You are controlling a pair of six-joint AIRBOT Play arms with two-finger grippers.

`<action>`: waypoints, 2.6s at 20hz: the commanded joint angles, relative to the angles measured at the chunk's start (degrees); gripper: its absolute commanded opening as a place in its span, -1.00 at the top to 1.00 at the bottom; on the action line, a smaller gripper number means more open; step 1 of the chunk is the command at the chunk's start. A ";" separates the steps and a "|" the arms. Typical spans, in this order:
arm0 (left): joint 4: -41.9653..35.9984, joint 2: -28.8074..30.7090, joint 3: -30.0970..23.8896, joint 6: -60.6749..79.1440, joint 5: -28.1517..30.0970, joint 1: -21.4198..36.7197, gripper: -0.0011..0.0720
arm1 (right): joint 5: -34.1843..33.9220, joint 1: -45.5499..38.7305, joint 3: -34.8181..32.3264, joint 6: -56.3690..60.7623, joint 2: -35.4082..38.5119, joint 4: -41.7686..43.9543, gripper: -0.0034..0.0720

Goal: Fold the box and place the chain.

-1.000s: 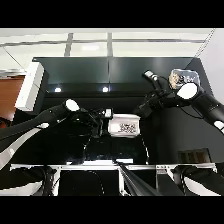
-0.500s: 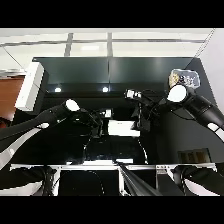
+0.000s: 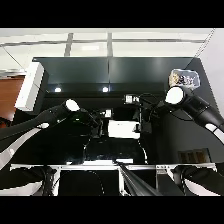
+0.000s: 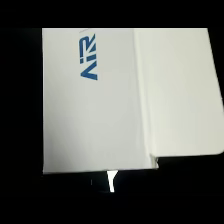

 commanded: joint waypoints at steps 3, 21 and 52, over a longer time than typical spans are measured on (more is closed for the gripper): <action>0.00 -0.04 -0.02 0.02 -0.02 -0.04 -0.28 | 0.00 0.07 -1.97 0.22 0.07 -0.59 -0.93; 0.00 -0.04 -0.02 0.04 0.00 -0.04 -0.28 | -5.51 0.09 -3.28 1.11 2.73 2.43 -0.72; 0.00 -0.04 -0.02 0.04 0.02 -0.04 -0.28 | -3.34 0.09 -4.39 1.09 2.71 2.27 0.12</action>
